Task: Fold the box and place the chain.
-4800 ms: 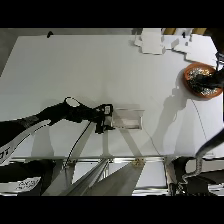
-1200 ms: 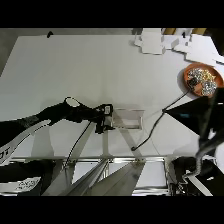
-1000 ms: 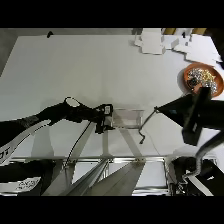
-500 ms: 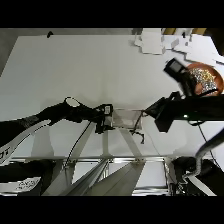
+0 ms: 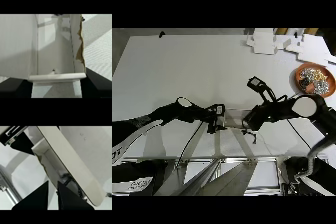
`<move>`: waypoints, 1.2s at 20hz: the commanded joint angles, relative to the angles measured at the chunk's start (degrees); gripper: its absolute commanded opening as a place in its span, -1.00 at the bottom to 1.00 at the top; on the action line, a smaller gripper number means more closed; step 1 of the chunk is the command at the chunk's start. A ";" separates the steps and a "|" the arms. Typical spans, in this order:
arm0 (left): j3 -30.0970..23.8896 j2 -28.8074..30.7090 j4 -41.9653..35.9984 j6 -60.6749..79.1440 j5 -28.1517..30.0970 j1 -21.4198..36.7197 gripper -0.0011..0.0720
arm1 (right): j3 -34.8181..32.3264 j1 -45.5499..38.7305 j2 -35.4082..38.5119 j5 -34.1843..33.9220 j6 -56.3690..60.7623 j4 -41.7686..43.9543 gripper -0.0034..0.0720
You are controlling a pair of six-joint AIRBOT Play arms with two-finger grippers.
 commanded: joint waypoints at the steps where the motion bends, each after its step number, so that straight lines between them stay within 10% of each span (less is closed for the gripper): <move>1: 0.02 0.04 0.02 0.00 0.02 0.02 -0.87 | -0.26 0.48 -1.66 -0.28 0.13 -0.07 -0.56; 9: 0.02 0.04 0.02 0.02 0.00 0.02 -0.87 | -1.27 -5.01 8.61 14.56 7.28 -11.04 -0.56; 24: 0.02 0.04 0.02 0.02 0.02 0.02 -0.87 | -16.37 5.40 2.73 -0.74 14.34 -16.81 -0.12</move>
